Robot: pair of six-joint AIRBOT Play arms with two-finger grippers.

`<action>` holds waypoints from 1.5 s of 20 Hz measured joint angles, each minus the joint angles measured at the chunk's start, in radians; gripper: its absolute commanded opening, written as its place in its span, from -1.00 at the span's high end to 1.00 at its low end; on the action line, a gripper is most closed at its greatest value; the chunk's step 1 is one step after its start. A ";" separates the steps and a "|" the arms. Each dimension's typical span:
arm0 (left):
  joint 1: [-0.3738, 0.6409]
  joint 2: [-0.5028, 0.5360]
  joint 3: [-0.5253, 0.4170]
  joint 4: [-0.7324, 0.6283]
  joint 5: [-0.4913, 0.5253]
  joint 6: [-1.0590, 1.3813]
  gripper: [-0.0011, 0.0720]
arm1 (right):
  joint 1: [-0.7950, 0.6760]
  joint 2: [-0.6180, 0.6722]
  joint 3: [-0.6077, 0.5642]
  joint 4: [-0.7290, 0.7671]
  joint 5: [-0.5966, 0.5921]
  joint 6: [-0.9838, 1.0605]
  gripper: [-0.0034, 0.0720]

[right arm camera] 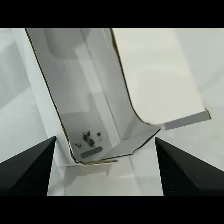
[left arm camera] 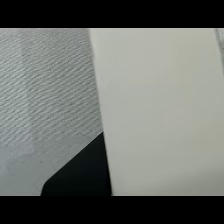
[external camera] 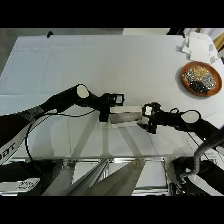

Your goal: Fold the box and place the chain.

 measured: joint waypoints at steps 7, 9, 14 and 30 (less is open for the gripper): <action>0.000 0.000 0.000 0.000 0.001 0.000 0.94 | -0.024 -0.138 0.067 0.035 0.061 -0.095 -0.85; 0.000 0.000 0.000 0.001 0.001 0.000 0.94 | -0.026 -0.166 0.074 0.045 0.072 -0.120 -0.84; 0.000 0.000 0.000 0.001 0.000 0.001 0.94 | -0.026 -0.196 0.080 0.063 0.086 -0.169 -0.79; -0.001 0.000 0.000 -0.001 -0.002 0.002 0.94 | -0.002 -0.205 0.079 -0.050 0.219 -0.041 -0.79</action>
